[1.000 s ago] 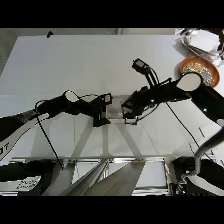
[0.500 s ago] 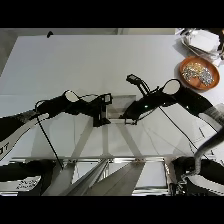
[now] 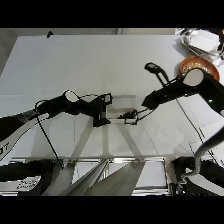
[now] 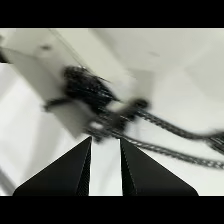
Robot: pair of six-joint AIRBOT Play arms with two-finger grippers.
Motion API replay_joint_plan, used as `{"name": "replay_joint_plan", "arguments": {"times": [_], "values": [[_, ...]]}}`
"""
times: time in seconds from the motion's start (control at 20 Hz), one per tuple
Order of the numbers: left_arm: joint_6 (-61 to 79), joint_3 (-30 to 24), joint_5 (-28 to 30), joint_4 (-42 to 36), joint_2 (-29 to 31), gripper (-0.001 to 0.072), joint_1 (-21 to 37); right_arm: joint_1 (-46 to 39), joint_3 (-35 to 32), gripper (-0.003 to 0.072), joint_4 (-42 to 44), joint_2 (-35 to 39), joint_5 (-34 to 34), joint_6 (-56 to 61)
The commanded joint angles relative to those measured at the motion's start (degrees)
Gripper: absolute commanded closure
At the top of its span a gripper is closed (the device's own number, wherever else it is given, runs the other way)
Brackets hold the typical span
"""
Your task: Fold the box and place the chain.
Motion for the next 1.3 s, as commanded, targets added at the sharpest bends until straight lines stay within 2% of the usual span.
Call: {"name": "replay_joint_plan", "arguments": {"times": [0.0,0.05,0.1,0.15,0.45,1.1,1.15,1.25], "values": [[0.0,0.0,0.0,0.0,0.0,0.0277,0.0,-5.8,1.2,0.0478,-12.7,0.5,1.2,5.5],[0.0,0.0,0.0,0.0,0.0,0.0277,0.0,-6.1,1.1,0.0469,-14.1,-1.1,0.9,5.8],[0.0,0.0,0.0,0.0,0.0,0.0277,0.0,-6.1,1.1,0.0408,-15.1,-3.0,0.5,6.8],[0.0,0.0,0.0,0.0,0.0,0.0277,0.0,-6.1,1.1,0.0383,-15.3,-5.1,-0.6,6.9],[0.0,0.0,0.0,0.0,0.0,0.0277,0.0,-6.1,1.1,0.0383,-15.3,-13.5,-4.9,6.9],[0.0,0.0,0.0,0.0,0.0,0.0277,0.0,-6.0,1.1,0.0386,-12.0,-17.4,-8.9,9.7],[0.0,0.0,0.0,0.0,0.0,0.0277,0.0,-6.0,1.1,0.0389,-11.5,-17.6,-8.9,9.7],[0.0,0.0,0.0,0.0,0.0,0.0277,0.0,-6.0,1.1,0.0445,-11.0,-17.7,-9.0,9.7]]}}
